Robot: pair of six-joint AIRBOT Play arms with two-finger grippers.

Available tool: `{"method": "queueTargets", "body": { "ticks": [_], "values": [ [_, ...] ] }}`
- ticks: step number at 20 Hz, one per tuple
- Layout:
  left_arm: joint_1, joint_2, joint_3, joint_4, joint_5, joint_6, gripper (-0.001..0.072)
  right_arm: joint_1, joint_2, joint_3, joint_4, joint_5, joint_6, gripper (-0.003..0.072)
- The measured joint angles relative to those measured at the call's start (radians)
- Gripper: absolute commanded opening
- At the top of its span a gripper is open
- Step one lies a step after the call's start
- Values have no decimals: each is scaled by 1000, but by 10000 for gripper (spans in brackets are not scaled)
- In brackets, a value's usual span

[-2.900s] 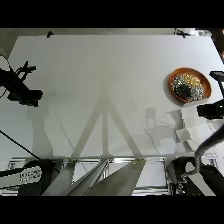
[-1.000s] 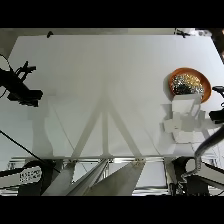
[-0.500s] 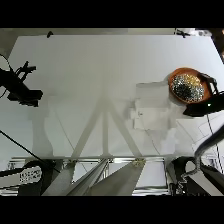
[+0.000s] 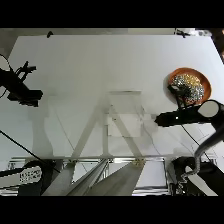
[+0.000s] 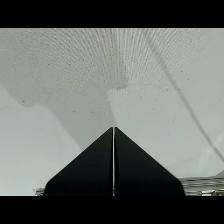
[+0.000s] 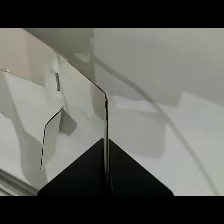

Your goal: Fold the box and place the chain.

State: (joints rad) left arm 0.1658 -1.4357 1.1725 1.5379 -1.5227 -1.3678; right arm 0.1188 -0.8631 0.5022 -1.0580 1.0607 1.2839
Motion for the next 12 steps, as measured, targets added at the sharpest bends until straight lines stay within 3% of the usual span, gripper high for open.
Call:
{"method": "queueTargets", "body": {
  "ticks": [6, 9, 10, 11, 12],
  "values": [
    [2, 0, -1, -11, 56, 6, 13, 210, 1, -39, 18, -157, 103, 17],
    [2, 0, -2, -120, 94, 65, 46, 243, 1, -43, 17, -211, 132, 17],
    [2, 0, -2, -172, 97, 109, 223, 249, 1, -44, 16, -223, 137, 18],
    [2, -1, -2, -230, 95, 161, 488, 253, 1, -44, 16, -233, 142, 18],
    [0, -1, -2, -298, 85, 227, 601, 256, 1, -45, 16, -239, 146, 18]
  ]
}}
